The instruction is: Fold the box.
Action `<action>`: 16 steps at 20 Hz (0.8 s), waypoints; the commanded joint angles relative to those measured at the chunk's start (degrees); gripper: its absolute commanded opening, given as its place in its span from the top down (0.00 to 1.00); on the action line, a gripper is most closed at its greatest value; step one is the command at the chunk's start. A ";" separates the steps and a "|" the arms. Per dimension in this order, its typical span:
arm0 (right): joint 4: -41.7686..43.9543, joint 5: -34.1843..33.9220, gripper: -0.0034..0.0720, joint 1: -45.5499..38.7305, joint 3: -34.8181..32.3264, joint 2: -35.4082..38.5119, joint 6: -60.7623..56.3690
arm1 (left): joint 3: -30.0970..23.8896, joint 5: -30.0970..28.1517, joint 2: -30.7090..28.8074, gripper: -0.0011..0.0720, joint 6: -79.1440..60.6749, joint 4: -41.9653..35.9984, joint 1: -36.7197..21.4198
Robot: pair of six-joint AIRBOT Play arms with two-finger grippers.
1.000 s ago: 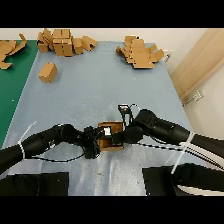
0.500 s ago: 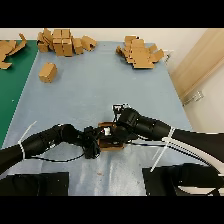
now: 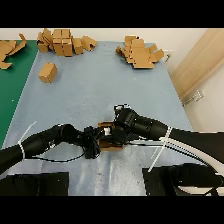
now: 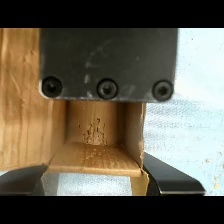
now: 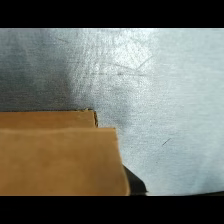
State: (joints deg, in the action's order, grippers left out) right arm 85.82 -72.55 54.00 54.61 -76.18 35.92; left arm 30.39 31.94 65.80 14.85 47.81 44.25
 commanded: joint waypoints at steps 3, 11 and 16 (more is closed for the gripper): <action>-0.13 -0.37 0.88 0.07 0.02 -0.04 0.39 | -0.02 0.00 -0.02 0.27 0.00 0.00 0.00; -0.37 -0.57 0.46 -0.09 0.09 3.82 0.37 | -0.02 0.00 -0.02 0.27 0.00 0.00 0.00; -0.83 -1.25 0.46 -0.09 0.09 7.04 -1.40 | -0.02 0.00 -0.02 0.27 0.00 0.00 0.00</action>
State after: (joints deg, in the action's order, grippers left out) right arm 85.19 -73.56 53.93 54.65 -70.78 35.73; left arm 30.39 31.97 65.80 14.87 47.79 44.25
